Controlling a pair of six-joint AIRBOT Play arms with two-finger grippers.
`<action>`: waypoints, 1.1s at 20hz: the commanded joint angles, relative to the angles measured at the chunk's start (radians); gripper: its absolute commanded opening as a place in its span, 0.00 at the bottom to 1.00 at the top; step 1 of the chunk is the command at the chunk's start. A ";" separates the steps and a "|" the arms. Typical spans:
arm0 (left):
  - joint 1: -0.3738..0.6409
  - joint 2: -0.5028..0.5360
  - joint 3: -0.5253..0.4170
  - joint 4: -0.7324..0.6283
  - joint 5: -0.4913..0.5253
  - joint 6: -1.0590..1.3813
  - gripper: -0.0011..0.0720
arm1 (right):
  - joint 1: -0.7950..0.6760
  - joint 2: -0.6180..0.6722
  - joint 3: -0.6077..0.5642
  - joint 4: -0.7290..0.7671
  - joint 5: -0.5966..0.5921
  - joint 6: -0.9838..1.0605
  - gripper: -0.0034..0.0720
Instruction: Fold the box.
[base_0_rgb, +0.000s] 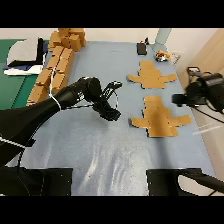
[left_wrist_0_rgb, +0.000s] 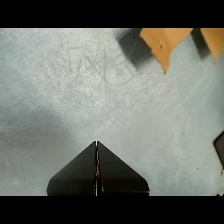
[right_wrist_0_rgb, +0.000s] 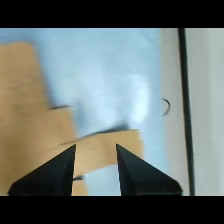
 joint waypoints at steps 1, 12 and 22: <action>0.000 -0.001 0.000 -0.097 0.013 0.000 0.04 | -0.267 -0.082 0.012 0.174 -0.001 -0.351 0.63; 0.006 0.000 0.003 -0.176 -0.014 0.006 0.91 | -0.437 -0.237 0.032 0.675 -0.102 -0.878 0.37; 0.092 0.002 0.095 -0.202 -0.207 0.098 0.91 | -0.233 -0.230 -0.042 1.081 -0.233 -0.784 0.05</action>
